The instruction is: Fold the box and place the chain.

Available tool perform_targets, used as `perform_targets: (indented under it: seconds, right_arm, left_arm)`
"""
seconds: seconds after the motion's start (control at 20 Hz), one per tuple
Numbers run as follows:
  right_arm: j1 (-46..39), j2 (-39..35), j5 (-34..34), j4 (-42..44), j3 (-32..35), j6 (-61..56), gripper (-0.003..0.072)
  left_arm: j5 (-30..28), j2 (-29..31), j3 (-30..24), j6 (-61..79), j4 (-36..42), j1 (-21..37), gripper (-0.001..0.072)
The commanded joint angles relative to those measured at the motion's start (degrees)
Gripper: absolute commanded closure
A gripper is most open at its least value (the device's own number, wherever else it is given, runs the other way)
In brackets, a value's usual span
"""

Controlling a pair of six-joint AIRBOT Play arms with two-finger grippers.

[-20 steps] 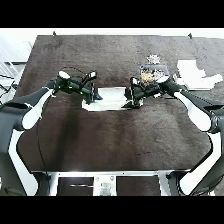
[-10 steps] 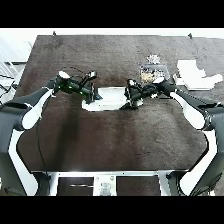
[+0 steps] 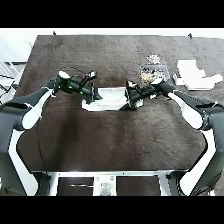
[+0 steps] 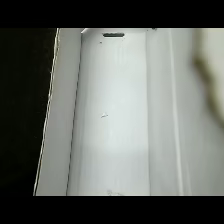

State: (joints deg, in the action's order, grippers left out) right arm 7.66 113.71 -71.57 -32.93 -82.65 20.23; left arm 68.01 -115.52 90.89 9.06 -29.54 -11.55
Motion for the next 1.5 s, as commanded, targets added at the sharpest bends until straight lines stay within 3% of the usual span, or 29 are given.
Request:
perform_targets:
  seconds: [0.0, 1.45]
  right_arm:
    - [0.1, 0.2, -0.1, 0.4, 0.0, -2.0, 0.0025]
    - [-1.0, 1.4, -2.4, 3.9, -1.2, 4.3, 0.0027]
  left_arm:
    - [0.0, 0.0, 0.0, 0.0, 0.0, 0.0, 0.069]
    - [0.0, 0.0, 0.0, 0.0, 0.0, 0.0, 0.069]
